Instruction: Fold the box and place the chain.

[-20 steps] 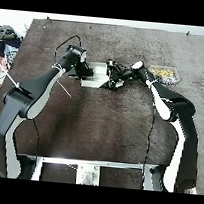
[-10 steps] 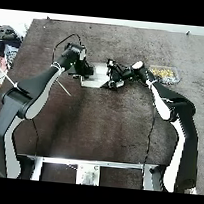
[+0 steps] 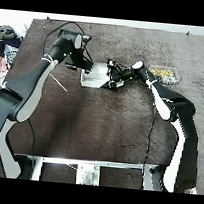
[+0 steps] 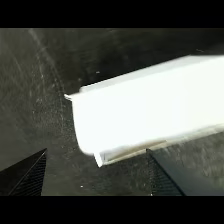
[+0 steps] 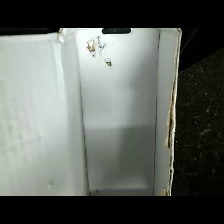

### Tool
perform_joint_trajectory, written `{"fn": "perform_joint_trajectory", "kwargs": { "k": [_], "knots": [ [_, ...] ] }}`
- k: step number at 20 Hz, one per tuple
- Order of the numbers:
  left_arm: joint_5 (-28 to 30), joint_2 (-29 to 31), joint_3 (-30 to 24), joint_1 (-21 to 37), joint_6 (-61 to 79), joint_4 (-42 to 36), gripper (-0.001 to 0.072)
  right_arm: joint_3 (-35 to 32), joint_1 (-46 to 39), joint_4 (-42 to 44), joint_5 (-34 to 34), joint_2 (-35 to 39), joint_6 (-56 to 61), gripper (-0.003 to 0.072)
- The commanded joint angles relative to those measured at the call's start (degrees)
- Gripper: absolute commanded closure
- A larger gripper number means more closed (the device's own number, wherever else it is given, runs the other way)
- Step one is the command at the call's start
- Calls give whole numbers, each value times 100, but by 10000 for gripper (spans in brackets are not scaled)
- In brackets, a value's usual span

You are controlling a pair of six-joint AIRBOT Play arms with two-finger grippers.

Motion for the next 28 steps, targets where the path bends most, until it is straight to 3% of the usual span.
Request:
{"fn": "perform_joint_trajectory", "kwargs": {
  "k": [1,5,8,10,12,14,16,19,22,25,27,28],
  "knots": [
    [568,426,-22,201,1027,-507,34,0,4,4,-9,4,0,183],
    [1097,634,-48,894,2487,-1858,35,0,4,4,-7,4,-2,183],
    [1270,634,-48,1241,2743,-1950,34,0,4,4,-9,4,0,183],
    [1676,634,-48,1309,2778,-1982,36,0,4,4,-7,4,0,183],
    [1878,627,-214,1331,3569,-2046,116,0,4,4,-9,4,0,183],
    [1915,575,-501,1523,4404,-2968,116,0,4,4,-9,4,0,183],
    [1919,490,-793,1805,5816,-4382,116,0,4,4,-7,4,0,183],
    [1676,459,-1287,2284,7748,-5488,116,0,4,4,-7,4,0,183],
    [918,116,-1550,2712,9049,-6535,115,0,4,4,-7,4,-2,183],
    [442,-468,-1547,2789,9934,-6651,84,0,4,4,-7,4,0,183],
    [166,-802,-1547,2706,10804,-6675,-11,0,4,4,-9,4,0,183],
    [26,-940,-1550,2660,11304,-6664,-11,0,4,4,-7,4,0,183]
  ]
}}
